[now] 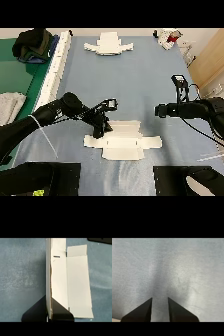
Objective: Fold the box.
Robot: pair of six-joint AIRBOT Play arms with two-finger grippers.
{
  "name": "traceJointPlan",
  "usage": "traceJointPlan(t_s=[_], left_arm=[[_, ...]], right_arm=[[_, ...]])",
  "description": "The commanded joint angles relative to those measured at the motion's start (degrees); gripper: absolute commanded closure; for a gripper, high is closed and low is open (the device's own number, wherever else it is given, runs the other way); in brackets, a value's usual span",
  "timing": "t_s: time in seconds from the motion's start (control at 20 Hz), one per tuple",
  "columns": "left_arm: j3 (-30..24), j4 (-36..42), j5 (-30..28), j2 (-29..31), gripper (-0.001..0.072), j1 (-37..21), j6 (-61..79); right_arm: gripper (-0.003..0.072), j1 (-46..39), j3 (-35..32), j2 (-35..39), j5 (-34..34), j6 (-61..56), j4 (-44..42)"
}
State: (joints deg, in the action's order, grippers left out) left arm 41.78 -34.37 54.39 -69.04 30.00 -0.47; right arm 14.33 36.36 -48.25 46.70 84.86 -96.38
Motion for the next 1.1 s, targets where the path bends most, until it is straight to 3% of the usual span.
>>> traceJointPlan(t_s=[0.0,0.35,0.4,0.5,0.65,0.75,0.85,1.05], left_arm=[[-0.3,-0.4,1.4,-0.7,0.0697,0.0,-0.5],[-0.3,-0.4,1.9,-1.0,0.0697,0.0,-0.5],[-0.3,-0.4,2.0,-1.0,0.0696,0.0,-0.5],[-0.3,-0.3,2.1,-1.0,0.0697,0.0,-0.6],[-0.3,-0.3,2.1,-1.0,0.0696,0.0,-0.6],[-0.3,-0.3,2.1,-1.0,0.0697,0.0,-0.6],[-0.3,-0.3,2.1,-1.0,0.0697,0.0,-0.6],[-0.3,-0.3,2.1,-1.0,0.0697,0.0,-0.6]], right_arm=[[0.038,0.0,0.0,0.0,0.5,0.0,-0.3],[0.0394,0.0,0.0,0.0,4.3,0.0,-6.2],[0.0441,0.0,0.0,0.1,6.6,0.0,-7.1],[0.0671,0.0,0.1,0.1,13.1,0.0,-8.5],[0.068,1.6,0.0,0.5,24.7,1.8,-11.4],[0.0681,8.0,-1.4,3.3,28.0,2.1,-12.5],[0.0682,18.5,-4.5,8.5,26.7,-1.1,-12.5],[0.067,43.5,-11.8,18.2,12.9,-2.9,-6.6]])
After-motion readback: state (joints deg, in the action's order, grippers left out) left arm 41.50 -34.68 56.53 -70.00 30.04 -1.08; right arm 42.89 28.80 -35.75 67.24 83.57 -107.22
